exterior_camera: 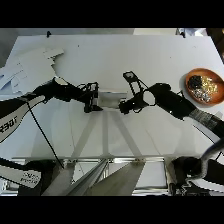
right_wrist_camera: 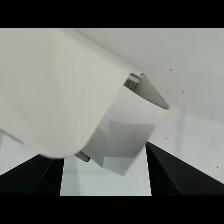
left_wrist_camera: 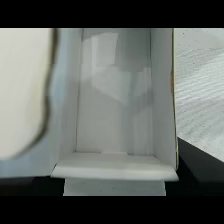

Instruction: Fold the box and place the chain.

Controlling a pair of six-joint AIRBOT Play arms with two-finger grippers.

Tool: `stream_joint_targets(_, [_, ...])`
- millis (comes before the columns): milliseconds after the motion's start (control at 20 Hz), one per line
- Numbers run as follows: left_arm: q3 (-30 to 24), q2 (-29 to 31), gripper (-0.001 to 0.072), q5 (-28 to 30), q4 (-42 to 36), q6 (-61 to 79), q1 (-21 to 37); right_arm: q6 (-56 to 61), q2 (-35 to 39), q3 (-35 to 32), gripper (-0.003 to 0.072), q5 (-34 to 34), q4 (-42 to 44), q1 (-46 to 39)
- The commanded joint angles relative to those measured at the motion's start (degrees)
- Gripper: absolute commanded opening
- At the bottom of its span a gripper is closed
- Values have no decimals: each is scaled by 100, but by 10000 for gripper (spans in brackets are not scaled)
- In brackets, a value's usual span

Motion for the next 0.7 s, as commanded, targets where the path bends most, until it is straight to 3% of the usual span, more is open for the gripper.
stream_joint_targets(0, [4, 2, 336, -4, 4, 7, 4, -363, 186, 7, 553, -92, 365, -127])
stream_joint_targets(200, [4, 2, 336, -7, 4, 7, 4, -1069, 522, 7, 553, -87, 1246, -577])
stream_joint_targets(650, [4, 2, 336, -7, 4, 7, 4, -1268, 732, -74, 499, 719, 780, -1676])
